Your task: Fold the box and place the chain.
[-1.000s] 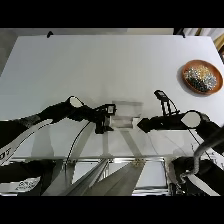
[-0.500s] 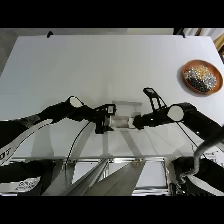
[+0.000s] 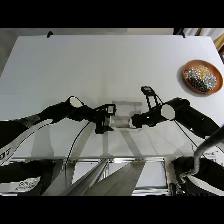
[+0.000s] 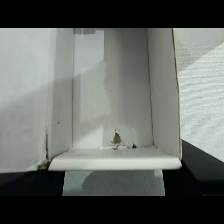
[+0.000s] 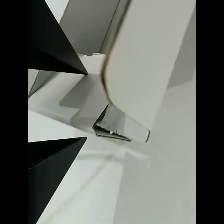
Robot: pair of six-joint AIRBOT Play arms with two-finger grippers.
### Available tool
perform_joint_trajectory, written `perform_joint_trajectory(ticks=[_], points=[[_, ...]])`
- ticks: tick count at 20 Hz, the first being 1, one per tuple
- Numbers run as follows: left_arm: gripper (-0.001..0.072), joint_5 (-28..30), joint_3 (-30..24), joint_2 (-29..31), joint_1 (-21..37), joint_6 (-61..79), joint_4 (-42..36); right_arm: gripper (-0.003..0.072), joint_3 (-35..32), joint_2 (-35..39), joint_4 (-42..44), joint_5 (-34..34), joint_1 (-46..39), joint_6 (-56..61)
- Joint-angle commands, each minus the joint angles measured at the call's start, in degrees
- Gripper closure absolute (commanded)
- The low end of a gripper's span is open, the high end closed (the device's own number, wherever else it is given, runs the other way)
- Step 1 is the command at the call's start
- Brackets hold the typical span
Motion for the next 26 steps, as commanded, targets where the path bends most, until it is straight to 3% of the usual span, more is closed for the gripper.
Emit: perform_joint_trajectory(ticks=[1,8,12,13,16,20,23,24,26], points=[[0.0315,0.0,0.02,0.07,0.02,-0.04,0.0,0.0253,0.33,-1.6,-4.02,2.62,2.05,5.86],[0.0315,0.0,0.02,0.07,0.02,-0.04,0.0,0.0253,5.46,-6.58,-7.58,2.8,5.99,12.63],[0.0315,0.0,0.02,0.07,0.02,-0.04,0.0,0.0294,5.81,-8.52,-8.24,6.97,6.03,13.33],[0.0315,0.02,0.02,0.07,0.02,-0.04,0.0,0.0327,5.81,-8.81,-8.61,7.39,6.16,13.33],[0.0315,0.0,0.02,0.07,0.02,-0.04,0.0,0.054,5.81,-8.9,-9.33,6.84,7.08,13.33],[0.0315,0.0,0.02,0.07,0.02,-0.04,0.0,0.0667,5.81,-8.9,-9.46,7.32,7.48,13.29],[0.0315,0.0,0.02,0.04,0.02,-0.04,0.0,0.0638,5.81,-8.9,-9.68,8.09,7.67,13.31],[0.0315,0.0,0.02,0.07,0.02,-0.04,0.0,0.0511,5.81,-8.92,-9.73,7.8,8.04,13.33],[0.0315,0.0,0.02,0.07,0.02,-0.04,0.0,0.0495,5.81,-9.01,-9.94,6.93,8.72,13.33]])
